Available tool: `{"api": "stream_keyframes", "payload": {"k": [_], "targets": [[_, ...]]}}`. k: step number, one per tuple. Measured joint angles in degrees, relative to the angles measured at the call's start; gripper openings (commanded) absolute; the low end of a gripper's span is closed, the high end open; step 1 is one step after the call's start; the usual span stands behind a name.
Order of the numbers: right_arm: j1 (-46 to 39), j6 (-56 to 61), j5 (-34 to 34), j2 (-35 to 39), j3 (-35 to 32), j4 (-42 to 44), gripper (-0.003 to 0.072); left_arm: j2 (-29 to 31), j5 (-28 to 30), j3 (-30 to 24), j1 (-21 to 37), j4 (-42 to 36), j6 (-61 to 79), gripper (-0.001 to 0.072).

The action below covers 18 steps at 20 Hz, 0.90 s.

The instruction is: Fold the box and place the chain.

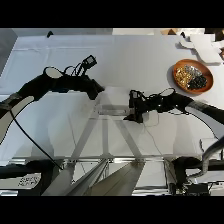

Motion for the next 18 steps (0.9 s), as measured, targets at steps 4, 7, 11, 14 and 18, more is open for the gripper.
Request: {"api": "stream_keyframes", "payload": {"k": [4, 7, 11, 14, 18], "targets": [[0.0, 0.0, 0.0, 0.0, 0.0, 0.0, 0.0506, -1.1, 0.2, 0.0, 0.1, -0.3, -1.5, 0.0011], [0.0, 0.0, 0.1, 0.0, 0.0, -0.1, 0.0506, 1.3, -1.7, 0.0, 1.4, -0.3, -1.6, 0.0011], [0.0, 0.0, 0.1, 0.0, 0.0, -0.1, 0.0506, 6.3, -6.7, 0.0, 4.6, 0.9, -1.7, 0.0011], [0.0, 0.0, 0.2, 0.0, 0.0, -0.1, 0.0506, 10.1, -9.1, 0.0, 5.9, 5.2, -1.7, 0.0084], [0.0, 0.0, 0.1, 0.0, 0.0, -0.1, 0.0506, 12.2, -10.6, -0.2, 6.0, 13.9, -1.7, 0.0485]]}}
